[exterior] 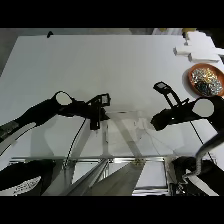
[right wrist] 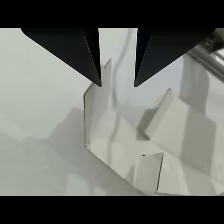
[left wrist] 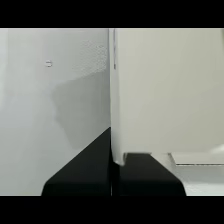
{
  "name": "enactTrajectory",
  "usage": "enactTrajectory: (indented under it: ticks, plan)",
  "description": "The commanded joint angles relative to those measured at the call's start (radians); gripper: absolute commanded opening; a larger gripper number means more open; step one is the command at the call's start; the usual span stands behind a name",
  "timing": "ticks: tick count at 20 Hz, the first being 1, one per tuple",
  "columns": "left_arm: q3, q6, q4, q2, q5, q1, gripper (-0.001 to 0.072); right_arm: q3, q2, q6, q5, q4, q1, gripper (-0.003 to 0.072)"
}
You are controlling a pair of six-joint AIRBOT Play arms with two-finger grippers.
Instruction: Fold the box and place the chain.
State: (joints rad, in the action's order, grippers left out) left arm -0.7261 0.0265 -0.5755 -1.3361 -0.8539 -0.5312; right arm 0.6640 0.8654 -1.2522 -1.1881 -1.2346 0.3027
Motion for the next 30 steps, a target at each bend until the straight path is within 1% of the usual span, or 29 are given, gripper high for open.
enactTrajectory:
  ticks: [1,4,6,11,13,14,17,21,25,30]
  plan:
    - [-0.013,0.038,-0.02,-0.06,0.028,-0.032,0.0002,0.016,-0.001,0.004,-0.01,-0.051,0.0,0.0241]
    - [-0.013,0.06,-0.008,-0.092,0.043,-0.044,0.0002,0.016,-0.001,0.004,0.008,-0.048,0.0,0.0241]
    - [-0.013,0.109,0.014,-0.092,0.043,-0.046,0.0004,0.016,-0.001,0.004,0.01,-0.048,0.0,0.0241]
    - [-0.017,0.186,0.021,-0.092,0.047,-0.046,0.0001,0.016,-0.001,0.018,0.027,-0.046,0.001,0.024]
    - [-0.054,0.167,0.014,-0.093,0.052,-0.038,-0.0002,0.016,-0.001,0.031,0.031,-0.043,0.001,0.024]
    - [-0.082,0.167,-0.004,-0.095,0.035,-0.033,-0.0002,0.016,-0.001,0.031,0.034,-0.044,0.001,0.024]
    - [-0.151,0.145,-0.127,-0.114,-0.04,-0.033,-0.0002,0.016,-0.001,0.034,0.056,-0.043,0.0,0.024]
    - [-0.151,0.146,-0.133,-0.14,-0.067,-0.037,-0.0001,0.016,-0.001,0.034,0.065,-0.044,0.0,0.024]
    - [-0.151,0.146,-0.132,-0.165,-0.059,-0.038,0.0002,0.016,-0.001,0.034,0.065,-0.044,0.0,0.024]
    - [-0.151,0.15,-0.137,-0.168,-0.04,-0.038,0.0009,0.016,-0.001,0.034,0.063,-0.044,0.001,0.024]
